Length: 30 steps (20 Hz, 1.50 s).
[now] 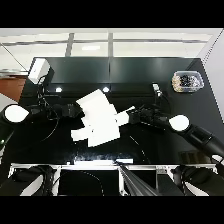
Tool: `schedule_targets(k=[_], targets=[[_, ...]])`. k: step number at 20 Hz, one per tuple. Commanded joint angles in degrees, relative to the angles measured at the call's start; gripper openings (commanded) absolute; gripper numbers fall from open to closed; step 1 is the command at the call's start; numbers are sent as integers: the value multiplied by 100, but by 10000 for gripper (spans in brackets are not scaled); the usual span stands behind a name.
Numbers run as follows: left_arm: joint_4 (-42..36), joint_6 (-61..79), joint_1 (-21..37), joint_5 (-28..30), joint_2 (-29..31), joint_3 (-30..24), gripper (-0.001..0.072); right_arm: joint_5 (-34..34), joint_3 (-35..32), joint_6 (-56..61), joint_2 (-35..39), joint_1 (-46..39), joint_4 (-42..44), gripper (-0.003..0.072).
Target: Fold the box and place the chain.
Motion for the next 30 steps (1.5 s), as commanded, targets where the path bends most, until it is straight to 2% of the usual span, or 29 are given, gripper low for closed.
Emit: schedule_targets(k=[1,3,5,10,15,18,21,24,27,30], targets=[[-428,623,739,-1392,-503,-13,701,-356,-55,109,11,317,-24,43],[-975,1434,1325,-1875,-868,-55,701,-251,-55,114,11,317,-24,42],[-1941,2651,1694,-2109,-1392,-170,701,-173,-55,116,11,317,-24,43],[-3241,4363,1408,-2048,-2599,-170,701,-153,-55,313,11,317,-24,43],[-3311,4819,1064,-1947,-3281,-46,700,-136,-55,378,11,317,-22,43],[-3228,4850,1244,-2184,-3292,129,701,-136,-55,415,11,317,-24,43],[-2747,4815,1504,-2422,-3292,391,700,-138,-55,413,11,317,-24,43],[-2494,4684,1716,-2247,-3292,483,699,-138,-55,415,11,317,-24,43],[-2496,4457,1620,-1974,-3331,492,690,-138,-55,415,11,317,-24,43],[-2516,4819,1274,-2481,-3530,496,690,-138,-55,415,11,317,-24,43]])
